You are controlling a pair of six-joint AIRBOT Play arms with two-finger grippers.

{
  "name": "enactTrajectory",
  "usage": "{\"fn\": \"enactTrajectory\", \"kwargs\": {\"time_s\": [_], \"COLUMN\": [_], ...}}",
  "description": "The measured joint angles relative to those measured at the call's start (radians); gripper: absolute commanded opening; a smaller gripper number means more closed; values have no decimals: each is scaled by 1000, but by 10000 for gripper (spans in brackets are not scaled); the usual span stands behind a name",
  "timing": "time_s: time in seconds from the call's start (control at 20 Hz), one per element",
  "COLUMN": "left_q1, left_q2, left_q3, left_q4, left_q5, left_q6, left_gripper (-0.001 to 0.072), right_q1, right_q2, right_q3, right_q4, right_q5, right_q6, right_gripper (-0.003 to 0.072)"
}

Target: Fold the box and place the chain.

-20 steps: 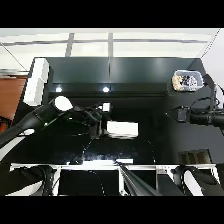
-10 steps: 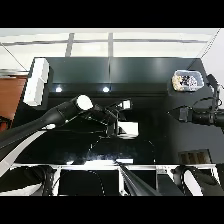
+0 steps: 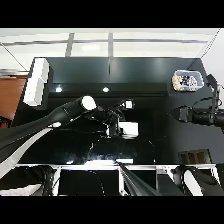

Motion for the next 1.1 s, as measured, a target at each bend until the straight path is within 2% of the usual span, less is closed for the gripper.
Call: {"fn": "enactTrajectory", "kwargs": {"time_s": [0.3,0.6,0.65,0.7,0.75,0.95,1.1], "left_q1": [-32,-90,-97,-103,-107,-105,-49], "left_q2": [-5,-27,-31,-34,-35,8,74], "left_q3": [1,1,1,1,1,3,-2], "left_q4": [56,153,162,170,176,214,340], "left_q5": [8,93,108,119,127,101,54], "left_q6": [-3,-3,-3,-3,-2,-79,-303], "left_gripper": [719,719,697,481,358,352,352], "right_q1": [0,0,0,0,0,0,0], "right_q2": [0,0,0,0,0,0,0], "right_q3": [0,0,0,0,0,0,0], "right_q4": [0,0,0,0,0,0,0], "right_q5": [-8,-12,-13,-13,-13,-14,-15], "right_q6": [0,-1,-1,0,-1,-1,0], "right_gripper": [14,13,14,14,13,14,14]}}
